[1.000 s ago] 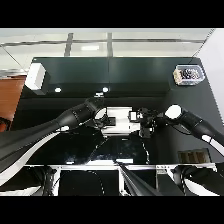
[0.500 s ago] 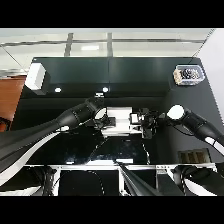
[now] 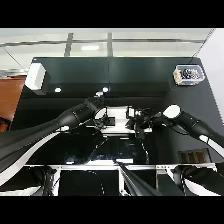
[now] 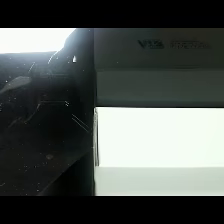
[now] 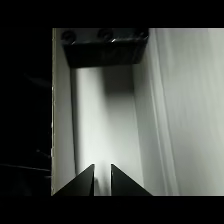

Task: Fold the box and place the chain.

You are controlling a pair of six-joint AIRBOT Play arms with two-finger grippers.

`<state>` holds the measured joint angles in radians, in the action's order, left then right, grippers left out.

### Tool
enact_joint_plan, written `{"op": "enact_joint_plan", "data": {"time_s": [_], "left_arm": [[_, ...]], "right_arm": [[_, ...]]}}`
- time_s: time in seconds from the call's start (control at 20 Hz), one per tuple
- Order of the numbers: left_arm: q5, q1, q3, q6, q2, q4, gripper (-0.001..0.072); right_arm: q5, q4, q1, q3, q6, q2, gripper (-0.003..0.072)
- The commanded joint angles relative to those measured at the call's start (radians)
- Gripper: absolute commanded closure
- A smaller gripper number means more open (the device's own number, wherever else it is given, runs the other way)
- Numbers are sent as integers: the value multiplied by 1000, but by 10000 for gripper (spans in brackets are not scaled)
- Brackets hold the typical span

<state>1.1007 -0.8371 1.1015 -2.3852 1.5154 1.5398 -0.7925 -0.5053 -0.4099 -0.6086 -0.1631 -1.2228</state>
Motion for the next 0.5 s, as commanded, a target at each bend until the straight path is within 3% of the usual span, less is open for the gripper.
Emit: {"op": "enact_joint_plan", "data": {"time_s": [0.0,0.25,0.3,0.35,0.4,0.45], "left_arm": [[2,0,1,-1,0,0,680],[1,0,1,-1,0,0,680],[1,0,1,-1,0,0,681],[1,0,1,0,0,0,680],[1,0,1,-1,0,0,680],[0,0,1,-1,0,0,680]], "right_arm": [[37,60,-9,0,6,-29,559],[11,56,-9,0,7,-28,559],[14,56,-9,0,13,-29,497],[20,56,-9,0,16,-29,331],[19,54,-9,0,18,-29,322],[19,45,-9,0,24,-28,427]]}}
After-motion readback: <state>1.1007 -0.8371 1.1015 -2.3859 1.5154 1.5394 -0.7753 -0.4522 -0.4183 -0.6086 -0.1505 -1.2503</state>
